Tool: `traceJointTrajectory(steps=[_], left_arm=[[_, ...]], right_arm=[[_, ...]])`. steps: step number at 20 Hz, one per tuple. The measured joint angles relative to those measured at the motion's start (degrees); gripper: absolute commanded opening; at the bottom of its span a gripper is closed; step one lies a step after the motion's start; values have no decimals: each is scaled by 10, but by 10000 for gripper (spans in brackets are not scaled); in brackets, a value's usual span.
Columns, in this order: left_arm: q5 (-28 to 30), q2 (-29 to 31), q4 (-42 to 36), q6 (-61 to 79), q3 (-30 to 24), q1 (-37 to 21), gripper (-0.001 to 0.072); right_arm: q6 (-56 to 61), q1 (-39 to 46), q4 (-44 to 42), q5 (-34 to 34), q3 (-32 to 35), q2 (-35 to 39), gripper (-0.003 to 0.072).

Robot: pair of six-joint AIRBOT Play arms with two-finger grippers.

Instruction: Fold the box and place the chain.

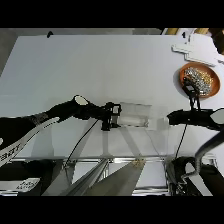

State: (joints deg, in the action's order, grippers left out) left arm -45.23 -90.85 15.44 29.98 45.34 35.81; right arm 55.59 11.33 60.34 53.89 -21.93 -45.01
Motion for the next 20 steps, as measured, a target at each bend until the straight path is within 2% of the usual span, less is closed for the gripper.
traceJointTrajectory(steps=[5,11,12,13,14,17,20], left_arm=[[0,0,0,0,0,0,149],[0,0,0,0,0,0,149],[0,0,0,0,0,0,149],[0,0,0,0,0,0,149],[0,0,0,0,0,0,149],[0,0,0,0,0,0,149],[0,0,0,0,0,0,149]], right_arm=[[45,13,-55,-7,36,-47,19],[51,2,-94,-7,45,-89,20],[42,-6,-108,-2,46,-92,55],[33,-13,-121,3,46,-94,162],[26,-20,-134,9,46,-95,211],[15,-31,-162,19,47,-81,231],[12,-36,-181,28,47,-59,291]])
